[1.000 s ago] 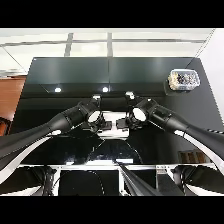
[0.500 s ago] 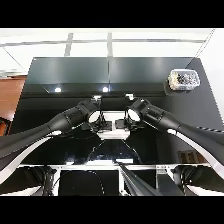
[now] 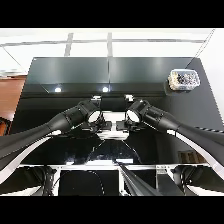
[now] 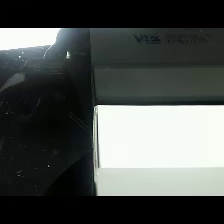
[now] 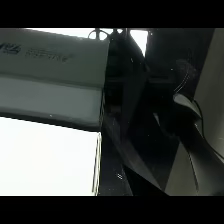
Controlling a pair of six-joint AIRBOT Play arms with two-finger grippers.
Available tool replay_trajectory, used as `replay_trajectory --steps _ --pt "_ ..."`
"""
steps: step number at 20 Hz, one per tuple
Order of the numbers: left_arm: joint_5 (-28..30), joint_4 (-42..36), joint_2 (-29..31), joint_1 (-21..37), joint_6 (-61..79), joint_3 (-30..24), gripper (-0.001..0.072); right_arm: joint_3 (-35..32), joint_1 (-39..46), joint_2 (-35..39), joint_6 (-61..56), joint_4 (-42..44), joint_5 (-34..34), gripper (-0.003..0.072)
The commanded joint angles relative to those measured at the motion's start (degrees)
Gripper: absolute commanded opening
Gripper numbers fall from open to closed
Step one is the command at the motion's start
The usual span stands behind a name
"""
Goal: Fold the box and place the chain.
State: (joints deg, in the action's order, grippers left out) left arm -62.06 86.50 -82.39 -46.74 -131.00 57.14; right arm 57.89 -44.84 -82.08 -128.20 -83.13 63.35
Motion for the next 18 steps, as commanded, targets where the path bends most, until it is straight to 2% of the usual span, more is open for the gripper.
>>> replay_trajectory --steps 1,10,11,13,17,18 --pt "0.1 -0.2 0.0 0.0 -0.1 0.0 0.0033 0.1 0.0 0.0 -0.2 0.6 0.2 0.0277" --pt "0.1 -0.2 0.0 0.0 -0.2 0.0 0.0032 0.1 0.0 0.0 -0.1 2.5 -1.4 0.0276" --pt "0.1 -0.2 0.0 0.0 -0.1 0.0 0.0032 0.0 0.0 0.0 -0.1 2.5 -1.2 0.0217" --pt "0.1 -0.2 0.0 0.0 -0.2 0.0 0.0033 0.0 0.0 0.0 0.0 2.5 -1.2 0.0017" --pt "0.1 -0.2 0.0 0.0 -0.2 0.0 0.0032 0.0 0.0 0.0 -0.1 2.5 -1.2 0.0019" --pt "0.1 -0.2 0.0 0.0 -0.2 0.0 0.0033 0.1 0.0 0.0 -0.1 2.5 -1.2 0.0104"
